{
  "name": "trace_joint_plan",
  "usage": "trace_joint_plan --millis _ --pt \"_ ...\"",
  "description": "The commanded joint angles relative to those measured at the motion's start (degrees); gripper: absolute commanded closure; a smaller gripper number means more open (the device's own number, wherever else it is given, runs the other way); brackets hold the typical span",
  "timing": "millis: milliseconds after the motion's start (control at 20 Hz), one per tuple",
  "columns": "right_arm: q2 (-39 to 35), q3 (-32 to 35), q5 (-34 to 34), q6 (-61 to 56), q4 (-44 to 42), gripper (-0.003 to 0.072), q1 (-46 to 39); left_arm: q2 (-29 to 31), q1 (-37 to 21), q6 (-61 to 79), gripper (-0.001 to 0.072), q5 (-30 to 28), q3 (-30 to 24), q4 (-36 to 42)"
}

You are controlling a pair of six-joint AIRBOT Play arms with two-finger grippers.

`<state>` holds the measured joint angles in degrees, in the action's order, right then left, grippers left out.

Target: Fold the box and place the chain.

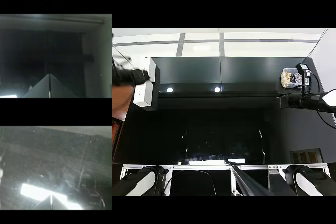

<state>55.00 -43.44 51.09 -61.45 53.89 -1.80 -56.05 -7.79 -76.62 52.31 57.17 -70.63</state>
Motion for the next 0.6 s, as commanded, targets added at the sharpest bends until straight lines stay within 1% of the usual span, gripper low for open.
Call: trace_joint_plan --millis 0,50,150,250,550 --pt "0.0 0.1 -1.0 0.0 1.0 0.0668 0.4 14.4 3.9 1.2 0.0682 -11.6 -18.2 -1.9" --pt "0.0 0.1 -1.0 0.0 1.0 0.0668 0.4 17.0 3.8 1.2 0.0682 -12.7 -21.1 -2.4" --pt "0.0 0.1 -1.0 0.0 1.0 0.0668 0.4 20.2 3.9 1.2 0.0682 -12.9 -24.1 -2.4" --pt "0.0 0.1 -1.0 0.0 1.0 0.0668 0.4 21.0 3.9 1.2 0.0682 -12.7 -24.7 -2.4" --pt "0.0 0.1 -1.0 0.0 1.0 0.0668 0.4 20.7 3.9 1.2 0.0682 -12.9 -24.7 -2.4"
